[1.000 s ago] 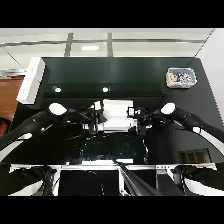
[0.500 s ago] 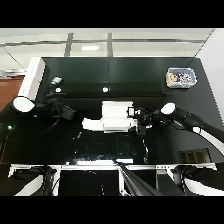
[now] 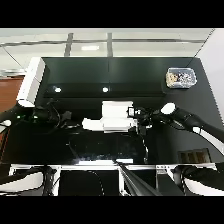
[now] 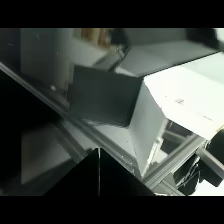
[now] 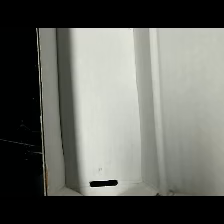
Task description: Fold the box and place the chain.
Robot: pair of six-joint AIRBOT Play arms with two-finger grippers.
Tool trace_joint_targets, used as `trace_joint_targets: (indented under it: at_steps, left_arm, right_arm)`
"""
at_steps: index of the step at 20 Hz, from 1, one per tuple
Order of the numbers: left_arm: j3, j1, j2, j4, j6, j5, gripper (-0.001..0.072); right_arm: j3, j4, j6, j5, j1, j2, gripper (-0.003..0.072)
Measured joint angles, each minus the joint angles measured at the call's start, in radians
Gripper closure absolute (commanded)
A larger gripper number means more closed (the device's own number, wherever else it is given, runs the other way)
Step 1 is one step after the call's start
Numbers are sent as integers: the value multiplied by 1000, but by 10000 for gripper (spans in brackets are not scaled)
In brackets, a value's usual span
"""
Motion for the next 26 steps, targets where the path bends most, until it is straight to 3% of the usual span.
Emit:
trace_joint_targets:
  at_steps: [5,11,12,13,14,15,21,22,24,26]
  left_arm:
    - [0,-156,-38,-108,17,87,685]
    - [12,-230,-47,-243,149,59,663]
    - [16,-235,-48,-251,162,51,502]
    - [23,-239,-48,-256,174,35,256]
    - [29,-244,-48,-261,183,33,114]
    - [37,-251,-48,-263,190,26,92]
    - [122,-343,-48,-221,171,39,94]
    - [143,-363,-49,-192,140,45,121]
    - [190,-404,-49,-126,60,64,294]
    - [232,-438,-49,-69,-11,69,308]
  right_arm:
    - [0,0,0,0,0,0,611]
    - [0,0,0,0,0,0,611]
    - [0,0,0,0,0,0,611]
    - [0,0,0,0,0,0,611]
    - [0,0,0,0,0,0,611]
    - [0,0,0,0,0,0,611]
    - [0,0,0,0,0,0,611]
    - [0,0,0,0,0,0,611]
    - [0,0,0,0,0,0,611]
    - [0,0,0,0,0,0,611]
